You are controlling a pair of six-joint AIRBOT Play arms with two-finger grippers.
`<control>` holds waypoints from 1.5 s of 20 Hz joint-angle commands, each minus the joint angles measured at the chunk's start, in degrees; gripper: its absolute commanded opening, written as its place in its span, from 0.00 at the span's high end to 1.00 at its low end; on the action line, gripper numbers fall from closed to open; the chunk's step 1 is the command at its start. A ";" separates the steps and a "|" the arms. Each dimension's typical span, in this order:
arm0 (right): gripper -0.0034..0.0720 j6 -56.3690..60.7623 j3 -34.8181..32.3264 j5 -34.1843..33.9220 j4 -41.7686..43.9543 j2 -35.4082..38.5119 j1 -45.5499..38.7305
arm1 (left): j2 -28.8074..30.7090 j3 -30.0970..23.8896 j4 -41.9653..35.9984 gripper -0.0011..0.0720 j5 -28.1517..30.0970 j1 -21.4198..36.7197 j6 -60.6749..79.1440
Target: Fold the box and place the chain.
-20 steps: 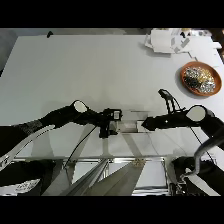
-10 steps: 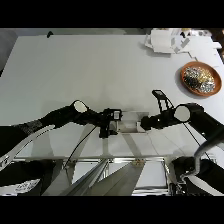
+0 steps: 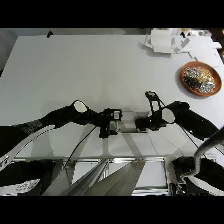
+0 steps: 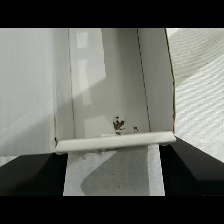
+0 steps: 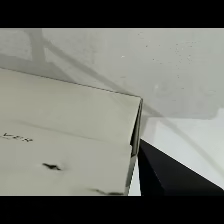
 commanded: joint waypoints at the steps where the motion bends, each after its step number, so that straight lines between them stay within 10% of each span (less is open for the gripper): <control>1: 0.52 4.48 0.39 0.59 -4.24 -0.44 0.79 | 0.02 -0.02 0.02 0.78 0.00 0.04 0.02; 14: 0.57 5.75 0.39 -0.50 -5.40 -4.26 1.20 | 0.02 -0.02 0.00 0.78 0.00 0.04 0.02; 20: 0.93 4.96 0.39 -0.81 -5.42 -4.61 1.70 | 0.02 -0.02 0.00 0.78 0.02 0.04 0.02; 24: 0.93 4.61 0.39 -2.54 -5.31 -4.61 2.86 | 0.02 -0.02 0.02 0.78 0.00 0.04 0.02; 26: 0.61 4.59 0.39 -2.91 -5.01 -4.59 2.86 | 0.02 -0.02 0.00 0.78 0.00 0.04 0.02; 30: 0.73 4.63 0.39 -3.74 -4.96 -4.61 2.86 | 0.02 -0.02 0.02 0.78 0.00 0.04 0.02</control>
